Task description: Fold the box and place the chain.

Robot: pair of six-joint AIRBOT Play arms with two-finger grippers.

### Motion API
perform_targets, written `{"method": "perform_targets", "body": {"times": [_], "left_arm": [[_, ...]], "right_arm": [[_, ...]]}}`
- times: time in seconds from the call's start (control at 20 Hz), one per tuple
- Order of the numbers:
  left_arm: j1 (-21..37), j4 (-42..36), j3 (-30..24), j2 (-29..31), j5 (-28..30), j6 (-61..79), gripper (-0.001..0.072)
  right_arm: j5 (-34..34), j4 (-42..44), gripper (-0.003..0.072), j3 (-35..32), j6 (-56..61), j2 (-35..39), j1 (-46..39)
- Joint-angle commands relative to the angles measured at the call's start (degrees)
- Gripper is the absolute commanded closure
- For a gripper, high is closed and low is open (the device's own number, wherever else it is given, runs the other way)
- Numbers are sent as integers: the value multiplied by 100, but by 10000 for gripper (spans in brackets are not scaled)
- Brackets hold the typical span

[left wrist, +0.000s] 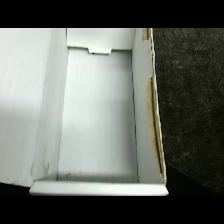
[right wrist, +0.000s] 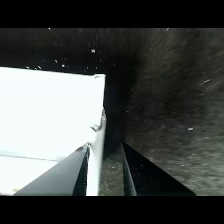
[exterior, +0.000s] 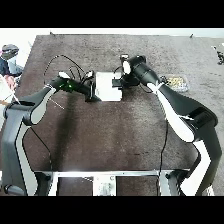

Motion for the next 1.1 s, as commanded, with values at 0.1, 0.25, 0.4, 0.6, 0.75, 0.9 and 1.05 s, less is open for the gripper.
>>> {"method": "perform_targets", "body": {"times": [0.1,0.25,0.4,0.6,0.75,0.9,1.05], "left_arm": [[2,4,-2,4,-2,0,241],[0,4,-2,4,-2,0,241],[0,4,0,4,-2,0,241],[2,4,0,4,-2,0,241],[0,4,0,4,-2,0,240],[2,4,-2,4,-2,-2,241],[0,4,-2,4,-2,0,241]], "right_arm": [[-13,2,438,4,-813,588,-278],[162,-225,439,4,-1165,837,-645],[284,-236,439,2,-1499,920,-1154],[37,-227,440,-197,-1670,918,-2000],[-120,-59,441,-391,-1810,872,-2594],[-122,162,460,-448,-1932,669,-2988],[-105,227,459,-450,-2044,470,-3156]]}}
